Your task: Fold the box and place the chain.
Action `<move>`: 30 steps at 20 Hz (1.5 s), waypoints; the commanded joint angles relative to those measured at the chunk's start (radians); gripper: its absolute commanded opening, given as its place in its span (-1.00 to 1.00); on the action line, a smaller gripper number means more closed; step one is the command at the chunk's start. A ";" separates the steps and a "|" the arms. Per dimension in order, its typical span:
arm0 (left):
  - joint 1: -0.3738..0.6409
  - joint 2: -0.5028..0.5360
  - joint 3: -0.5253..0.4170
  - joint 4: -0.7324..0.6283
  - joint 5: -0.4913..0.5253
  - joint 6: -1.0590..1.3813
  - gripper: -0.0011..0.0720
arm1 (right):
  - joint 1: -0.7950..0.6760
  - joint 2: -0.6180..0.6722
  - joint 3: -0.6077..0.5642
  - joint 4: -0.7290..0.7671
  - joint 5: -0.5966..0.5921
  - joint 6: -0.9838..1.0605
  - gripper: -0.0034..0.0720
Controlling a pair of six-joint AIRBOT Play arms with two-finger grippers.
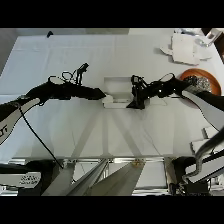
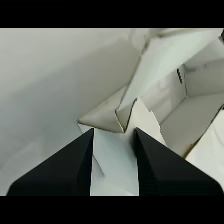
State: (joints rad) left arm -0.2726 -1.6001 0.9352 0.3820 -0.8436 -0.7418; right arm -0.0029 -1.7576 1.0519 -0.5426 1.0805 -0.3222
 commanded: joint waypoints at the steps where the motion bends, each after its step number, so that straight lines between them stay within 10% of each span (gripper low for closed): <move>1: 0.000 0.002 0.000 -0.030 0.021 -0.010 -0.17 | 0.000 0.001 0.001 -0.003 0.001 -0.001 0.60; 6: -0.003 0.059 0.000 -0.022 0.021 -0.010 0.16 | 0.000 0.001 0.001 -0.003 0.001 -0.001 0.60; 14: -0.024 0.107 0.001 0.327 -0.061 -0.290 0.17 | 0.000 0.001 0.001 -0.003 0.001 -0.001 0.60; 30: -0.112 0.093 0.054 0.399 0.040 -0.459 0.16 | 0.000 0.001 0.001 -0.003 0.001 -0.001 0.60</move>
